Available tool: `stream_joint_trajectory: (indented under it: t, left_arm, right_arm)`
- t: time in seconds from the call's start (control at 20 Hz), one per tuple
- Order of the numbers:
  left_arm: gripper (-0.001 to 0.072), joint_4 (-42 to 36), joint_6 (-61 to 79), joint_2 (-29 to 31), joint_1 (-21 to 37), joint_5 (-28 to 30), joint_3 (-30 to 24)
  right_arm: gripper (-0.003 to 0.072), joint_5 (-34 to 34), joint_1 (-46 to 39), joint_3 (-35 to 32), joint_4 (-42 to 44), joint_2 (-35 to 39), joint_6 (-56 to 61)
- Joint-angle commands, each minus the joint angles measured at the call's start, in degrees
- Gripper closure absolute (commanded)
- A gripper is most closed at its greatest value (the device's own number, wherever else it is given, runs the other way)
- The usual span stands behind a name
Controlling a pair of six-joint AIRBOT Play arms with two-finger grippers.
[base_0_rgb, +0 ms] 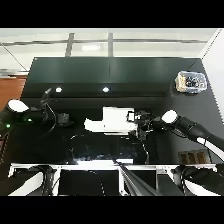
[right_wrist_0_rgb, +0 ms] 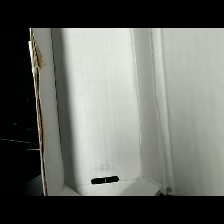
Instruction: Fold the box and place the chain.
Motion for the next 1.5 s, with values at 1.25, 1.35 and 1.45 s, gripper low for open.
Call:
stream_joint_trajectory:
  t: [1.25,1.35,1.45]
  left_arm:
    - [0.0683,1.3,-7.7,-17.1,-11.5,4.5,7.3]
    - [0.0683,1.4,-7.7,-17.1,-14.5,5.3,7.3]
    - [0.0683,0.9,-8.0,-17.5,-17.2,6.1,7.3]
  right_arm:
    - [0.0224,0.3,0.0,0.0,0.0,0.0,0.0]
    - [0.0224,0.3,0.0,0.0,0.0,0.0,0.0]
    - [0.0224,0.3,0.0,0.0,0.0,0.0,0.0]
